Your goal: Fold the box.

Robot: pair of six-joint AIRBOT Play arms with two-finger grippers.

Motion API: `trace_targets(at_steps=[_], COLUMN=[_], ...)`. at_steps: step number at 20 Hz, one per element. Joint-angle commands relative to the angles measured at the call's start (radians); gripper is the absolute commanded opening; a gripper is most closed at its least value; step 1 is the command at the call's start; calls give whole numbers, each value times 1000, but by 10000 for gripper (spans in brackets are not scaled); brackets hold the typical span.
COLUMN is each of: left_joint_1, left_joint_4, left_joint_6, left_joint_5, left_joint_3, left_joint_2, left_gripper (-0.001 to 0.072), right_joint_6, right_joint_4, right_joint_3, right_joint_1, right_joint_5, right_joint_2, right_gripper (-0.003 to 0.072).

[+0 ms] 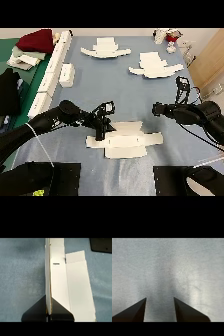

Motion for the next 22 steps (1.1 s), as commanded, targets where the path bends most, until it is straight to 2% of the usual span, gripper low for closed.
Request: trace_targets(at_steps=[1,3,5,7,8,9,12,15,18,21,22], left_joint_1=[-1,-1,0,0,0,0,0,0,0,-1,0], left_joint_4=[20,20,19,19,19,18,18,18,18,18,18], left_joint_6=[-3,-2,-2,-2,-2,-2,-2,-2,-2,-2,-2], left_joint_5=[-50,-68,-61,-50,-50,-50,-50,-50,-52,-52,-51], left_joint_3=[0,0,0,0,0,0,0,0,0,0,0], left_joint_2=[-3,-3,-3,-3,-3,-3,-3,-3,-3,-3,-3], left_gripper=[12,12,12,12,12,12,12,12,12,12,12], right_joint_6=[-2,-6,-76,-153,-182,-217,-243,-237,-167,-170,-179], right_joint_4=[45,84,137,209,244,278,322,377,385,297,208], right_joint_3=[0,0,0,0,2,2,2,1,-13,-46,-56], right_joint_1=[1,2,2,2,2,2,47,192,459,777,867], right_joint_5=[-13,-39,-74,-129,-161,-199,-330,-459,-503,-449,-428], right_joint_2=[0,0,0,7,15,31,108,191,242,245,233], right_gripper=[535,517,181,153,50,5,4,3,3,8,204])
